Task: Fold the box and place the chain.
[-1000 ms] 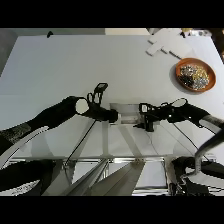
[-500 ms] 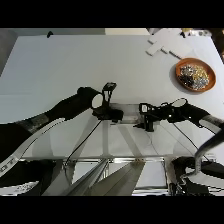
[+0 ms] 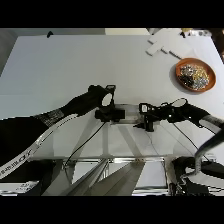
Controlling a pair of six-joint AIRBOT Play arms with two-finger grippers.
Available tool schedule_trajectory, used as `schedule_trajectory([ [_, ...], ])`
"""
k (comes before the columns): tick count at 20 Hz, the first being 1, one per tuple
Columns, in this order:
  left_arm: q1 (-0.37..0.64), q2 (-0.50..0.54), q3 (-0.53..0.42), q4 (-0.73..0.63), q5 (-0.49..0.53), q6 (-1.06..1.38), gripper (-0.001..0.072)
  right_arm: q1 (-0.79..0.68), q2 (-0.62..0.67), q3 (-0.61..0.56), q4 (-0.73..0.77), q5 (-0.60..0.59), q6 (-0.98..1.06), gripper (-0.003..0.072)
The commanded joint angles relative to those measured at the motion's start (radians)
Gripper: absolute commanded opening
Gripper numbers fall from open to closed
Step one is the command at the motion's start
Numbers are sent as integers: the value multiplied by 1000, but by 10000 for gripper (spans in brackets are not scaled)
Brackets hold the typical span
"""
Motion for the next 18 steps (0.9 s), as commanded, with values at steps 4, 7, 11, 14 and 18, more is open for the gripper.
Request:
schedule_trajectory([
  [4, -1, -12, 5, 4, -37, -117, 320, -1, 1, 0, 0, 0, 0, 337],
  [7, -2, -53, 72, 19, -146, -117, 266, -1, 1, 0, 0, 0, 0, 337],
  [11, -21, -111, 179, 60, -201, -114, 178, -1, 1, 0, 0, 0, 0, 337],
  [14, -24, -117, 183, 62, -205, -148, 145, -1, 1, 0, 0, 0, 0, 337],
  [18, -33, -122, 183, 75, -238, -160, 4, -1, 1, 0, 0, 0, 0, 337],
])
